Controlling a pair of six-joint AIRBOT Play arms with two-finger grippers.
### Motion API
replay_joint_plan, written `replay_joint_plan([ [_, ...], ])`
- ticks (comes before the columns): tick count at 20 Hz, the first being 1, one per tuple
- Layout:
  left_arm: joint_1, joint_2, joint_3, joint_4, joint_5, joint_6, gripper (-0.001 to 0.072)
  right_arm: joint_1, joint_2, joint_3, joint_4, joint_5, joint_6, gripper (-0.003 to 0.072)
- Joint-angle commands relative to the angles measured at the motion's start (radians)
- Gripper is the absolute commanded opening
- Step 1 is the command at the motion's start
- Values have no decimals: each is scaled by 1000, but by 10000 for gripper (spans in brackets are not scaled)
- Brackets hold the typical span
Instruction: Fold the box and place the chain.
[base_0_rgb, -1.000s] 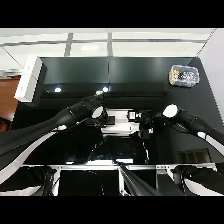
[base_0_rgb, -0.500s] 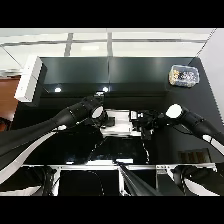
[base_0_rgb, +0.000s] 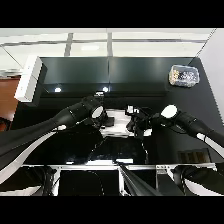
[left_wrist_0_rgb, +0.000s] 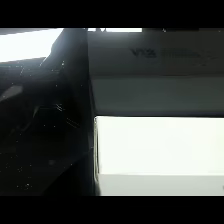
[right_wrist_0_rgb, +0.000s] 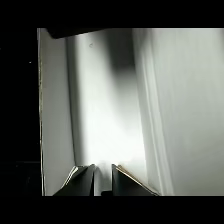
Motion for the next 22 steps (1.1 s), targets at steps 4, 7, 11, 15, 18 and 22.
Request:
replay_joint_plan([
  [4, 0, 0, 1, -4, 3, 0, 26, 7, -9, 0, 10, -12, 125, 348],
  [7, 0, 0, 1, -4, 3, 0, 27, 7, -8, 0, -18, 21, 182, 394],
  [11, 0, 0, 1, -4, 3, 0, 27, -7, 8, 16, -47, 93, 282, 15],
  [15, 0, 0, 1, -4, 3, 0, 26, -191, 135, 125, -335, 241, 864, 15],
  [18, 0, 0, 1, -4, 3, 0, 26, -491, 193, 106, -480, 312, 1105, 16],
  [22, 0, 0, 1, -4, 3, 0, 26, -763, 153, -112, -231, 288, 1164, 15],
])
